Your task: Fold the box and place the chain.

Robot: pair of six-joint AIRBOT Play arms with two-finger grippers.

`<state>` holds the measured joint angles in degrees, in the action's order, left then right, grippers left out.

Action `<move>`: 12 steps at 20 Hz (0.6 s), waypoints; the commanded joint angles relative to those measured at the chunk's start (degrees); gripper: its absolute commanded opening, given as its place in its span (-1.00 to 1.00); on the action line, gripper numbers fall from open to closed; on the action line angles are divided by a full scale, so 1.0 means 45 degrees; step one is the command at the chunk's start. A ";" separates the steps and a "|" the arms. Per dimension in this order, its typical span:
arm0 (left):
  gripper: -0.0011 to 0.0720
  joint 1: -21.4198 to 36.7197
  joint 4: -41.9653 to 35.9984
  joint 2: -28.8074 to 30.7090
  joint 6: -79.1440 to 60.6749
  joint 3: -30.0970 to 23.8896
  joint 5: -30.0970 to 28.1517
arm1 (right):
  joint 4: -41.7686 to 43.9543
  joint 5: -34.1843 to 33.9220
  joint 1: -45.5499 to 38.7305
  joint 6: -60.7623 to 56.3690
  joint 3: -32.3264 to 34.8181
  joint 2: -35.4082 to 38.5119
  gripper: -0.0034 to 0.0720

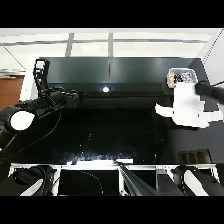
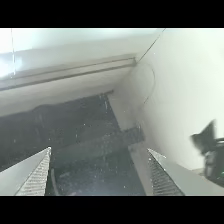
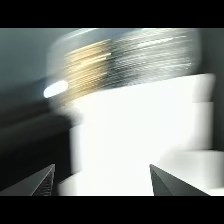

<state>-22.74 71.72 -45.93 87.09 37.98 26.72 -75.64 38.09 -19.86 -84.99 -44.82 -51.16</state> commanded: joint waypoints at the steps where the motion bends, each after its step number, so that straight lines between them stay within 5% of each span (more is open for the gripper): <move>1: 0.96 -0.0010 -0.0044 -0.0044 0.0044 0.0000 -0.0267 | -0.1598 0.0690 -0.4153 -0.1729 -0.2205 -0.2516 0.94; 4: 0.96 -0.0010 -0.0044 -0.0053 0.0039 0.0000 -0.0267 | 0.0155 0.4007 -0.7495 -0.0486 -0.4085 -0.5042 0.94; 7: 0.96 -0.0010 -0.0044 -0.0053 0.0039 0.0000 -0.0282 | 0.3915 0.8276 -0.8981 0.7033 -0.5008 -0.6946 0.94; 12: 0.96 -0.0010 -0.0049 -0.0053 0.0039 0.0000 -0.0267 | 0.5134 0.8568 -0.9292 0.7650 -0.5683 -0.8932 0.94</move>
<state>-22.74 71.53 -46.15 87.26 37.98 25.52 -57.89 70.24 -59.75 -57.82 -67.66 -85.43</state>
